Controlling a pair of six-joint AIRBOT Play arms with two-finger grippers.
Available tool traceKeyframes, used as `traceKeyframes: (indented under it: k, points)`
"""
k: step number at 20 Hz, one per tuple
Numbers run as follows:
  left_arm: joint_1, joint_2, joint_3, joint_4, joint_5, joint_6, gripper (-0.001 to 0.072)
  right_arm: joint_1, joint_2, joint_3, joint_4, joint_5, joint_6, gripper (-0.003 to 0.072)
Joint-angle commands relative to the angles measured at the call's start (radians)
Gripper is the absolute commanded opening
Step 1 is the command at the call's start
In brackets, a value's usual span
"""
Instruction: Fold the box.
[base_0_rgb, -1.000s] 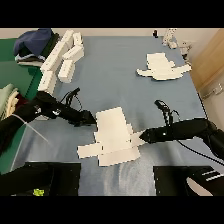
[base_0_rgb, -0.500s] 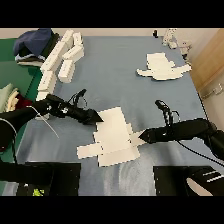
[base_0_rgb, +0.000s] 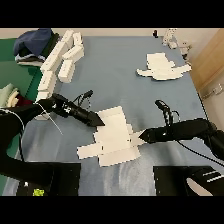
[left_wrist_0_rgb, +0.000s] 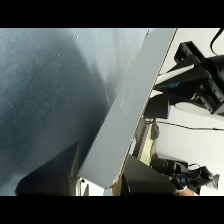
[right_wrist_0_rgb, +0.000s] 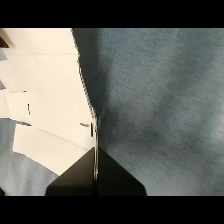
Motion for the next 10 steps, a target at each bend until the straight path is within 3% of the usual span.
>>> traceKeyframes:
  k: [1, 2, 8, 9, 10]
  points:
    - [-0.017, -0.005, 0.003, 0.006, -0.017, 0.031, 0.0151, 0.001, 0.001, 0.000, 0.000, 0.000, 0.001, 0.0002]
    - [-0.017, -0.005, 0.003, 0.006, -0.022, 0.057, 0.0014, 0.001, 0.001, 0.000, 0.000, 0.000, 0.000, 0.0002]
    - [-0.017, -0.005, 0.003, -0.006, -0.025, 0.090, 0.0012, 0.000, 0.001, 0.000, -0.034, 0.016, 0.000, 0.0023]
    - [-0.017, -0.005, 0.003, -0.009, -0.032, 0.085, 0.0013, -0.002, 0.001, 0.001, -0.073, 0.024, 0.000, 0.0145]
    - [-0.017, -0.004, 0.004, -0.016, -0.035, 0.088, 0.0013, -0.002, 0.001, 0.005, -0.132, 0.025, 0.000, 0.0384]
